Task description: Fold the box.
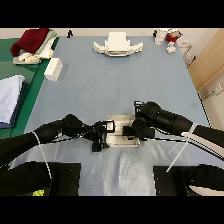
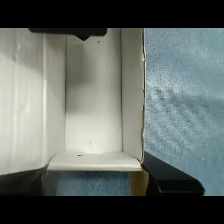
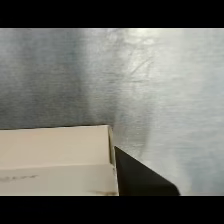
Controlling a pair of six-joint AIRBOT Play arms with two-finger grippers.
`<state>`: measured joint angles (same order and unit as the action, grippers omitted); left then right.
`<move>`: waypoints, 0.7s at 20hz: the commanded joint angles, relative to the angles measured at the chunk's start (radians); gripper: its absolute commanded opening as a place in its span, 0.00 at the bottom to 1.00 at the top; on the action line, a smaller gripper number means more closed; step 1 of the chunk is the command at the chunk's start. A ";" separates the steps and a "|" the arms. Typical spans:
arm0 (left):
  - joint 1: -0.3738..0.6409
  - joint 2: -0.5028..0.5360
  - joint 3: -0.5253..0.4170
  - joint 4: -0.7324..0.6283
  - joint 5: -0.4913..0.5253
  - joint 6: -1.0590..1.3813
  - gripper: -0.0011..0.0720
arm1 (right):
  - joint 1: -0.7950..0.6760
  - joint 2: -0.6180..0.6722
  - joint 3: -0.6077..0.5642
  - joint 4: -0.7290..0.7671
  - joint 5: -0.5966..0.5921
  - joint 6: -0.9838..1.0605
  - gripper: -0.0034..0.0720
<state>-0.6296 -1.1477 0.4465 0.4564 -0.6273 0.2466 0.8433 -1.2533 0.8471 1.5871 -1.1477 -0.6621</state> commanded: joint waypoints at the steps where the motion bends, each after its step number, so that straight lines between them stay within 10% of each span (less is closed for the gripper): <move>1: 0.000 0.000 0.000 0.000 -0.001 -0.001 0.65 | 0.000 0.053 0.018 -0.034 -0.082 -0.005 0.54; 7: 0.000 0.000 0.000 0.000 -0.001 -0.001 0.65 | -0.003 0.216 0.122 -0.150 -0.226 -0.012 0.54; 11: 0.000 0.000 0.000 0.000 -0.001 -0.001 0.65 | -0.123 0.255 0.113 -0.173 -0.321 -0.135 0.05; 14: 0.000 0.000 0.000 0.000 -0.001 -0.001 0.65 | -0.303 0.192 0.069 -0.169 -0.281 -0.281 0.05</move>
<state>-0.6300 -1.1477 0.4465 0.4564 -0.6289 0.2462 0.6678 -1.0359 0.9394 1.4273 -1.4254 -0.8093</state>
